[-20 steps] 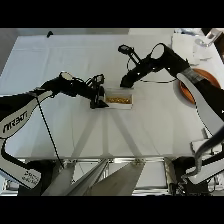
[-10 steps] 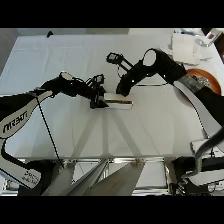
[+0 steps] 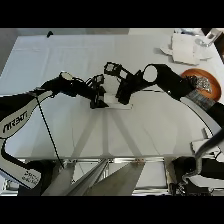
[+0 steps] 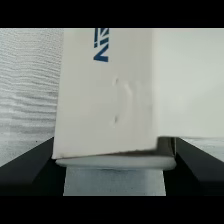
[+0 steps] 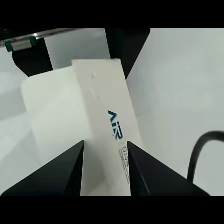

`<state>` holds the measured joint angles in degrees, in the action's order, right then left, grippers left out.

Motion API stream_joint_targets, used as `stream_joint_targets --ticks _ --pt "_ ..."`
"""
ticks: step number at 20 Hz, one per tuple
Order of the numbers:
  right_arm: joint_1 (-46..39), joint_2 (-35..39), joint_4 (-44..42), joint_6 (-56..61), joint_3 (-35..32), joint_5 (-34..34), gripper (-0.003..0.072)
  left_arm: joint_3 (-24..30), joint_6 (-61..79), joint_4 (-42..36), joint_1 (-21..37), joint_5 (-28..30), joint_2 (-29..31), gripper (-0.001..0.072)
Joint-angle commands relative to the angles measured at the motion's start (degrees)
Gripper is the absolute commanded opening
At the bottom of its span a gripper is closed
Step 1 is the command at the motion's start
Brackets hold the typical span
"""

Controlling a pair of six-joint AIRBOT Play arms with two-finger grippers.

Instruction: Fold the box and place the chain.

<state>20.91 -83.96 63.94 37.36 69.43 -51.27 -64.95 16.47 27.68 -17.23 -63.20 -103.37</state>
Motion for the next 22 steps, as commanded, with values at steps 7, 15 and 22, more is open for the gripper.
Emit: stream_joint_targets --ticks 7,15,22 --pt "3.17 1.22 1.95 -2.51 -3.06 2.89 0.0337 0.00 0.00 0.02 0.00 0.00 0.00 0.0394" --pt "3.78 1.36 5.95 -6.29 -6.95 11.58 0.0417 0.00 0.00 0.02 0.00 0.00 0.00 0.0394" --pt "3.78 1.36 6.80 -5.90 -6.95 14.05 0.0415 0.00 0.00 0.02 0.00 0.00 0.00 0.0394"
